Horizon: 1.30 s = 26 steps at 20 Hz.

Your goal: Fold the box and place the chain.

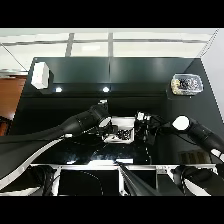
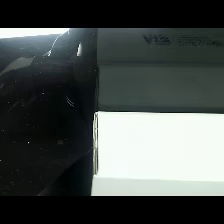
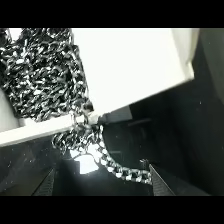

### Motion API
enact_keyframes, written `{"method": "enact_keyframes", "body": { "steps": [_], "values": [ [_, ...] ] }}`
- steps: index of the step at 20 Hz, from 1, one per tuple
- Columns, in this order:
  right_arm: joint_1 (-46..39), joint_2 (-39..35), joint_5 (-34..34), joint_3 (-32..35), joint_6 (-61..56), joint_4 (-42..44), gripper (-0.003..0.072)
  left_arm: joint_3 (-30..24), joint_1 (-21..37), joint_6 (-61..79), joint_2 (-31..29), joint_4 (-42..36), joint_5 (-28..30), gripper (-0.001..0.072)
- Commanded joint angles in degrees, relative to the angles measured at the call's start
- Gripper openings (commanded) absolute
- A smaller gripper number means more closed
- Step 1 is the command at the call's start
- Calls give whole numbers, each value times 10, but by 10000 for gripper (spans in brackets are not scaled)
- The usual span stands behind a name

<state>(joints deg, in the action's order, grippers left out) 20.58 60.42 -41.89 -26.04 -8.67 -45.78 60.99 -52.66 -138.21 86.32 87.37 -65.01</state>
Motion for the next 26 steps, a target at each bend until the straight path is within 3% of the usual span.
{"method": "enact_keyframes", "body": {
  "steps": [1,3,4,5,7,11,12,13,19,26],
  "values": [
    [2,24,13,0,44,37,702,0,0,0,0,0,0,28],
    [2,35,16,0,47,37,700,0,0,0,0,0,0,27],
    [2,38,18,0,47,37,665,0,0,0,0,0,0,28],
    [2,39,19,0,47,37,584,0,0,0,0,0,0,28],
    [2,39,21,0,47,36,574,0,0,0,0,0,0,28],
    [2,39,21,0,46,29,238,0,0,0,0,0,0,28],
    [2,39,20,0,46,22,111,0,0,0,0,0,0,27],
    [2,37,16,0,46,22,63,0,0,0,0,0,0,27],
    [-18,-23,-1,-2,-48,-10,45,0,0,0,0,0,0,27],
    [-70,-148,-229,-112,-225,-26,45,0,0,0,0,0,0,28]
  ]
}}
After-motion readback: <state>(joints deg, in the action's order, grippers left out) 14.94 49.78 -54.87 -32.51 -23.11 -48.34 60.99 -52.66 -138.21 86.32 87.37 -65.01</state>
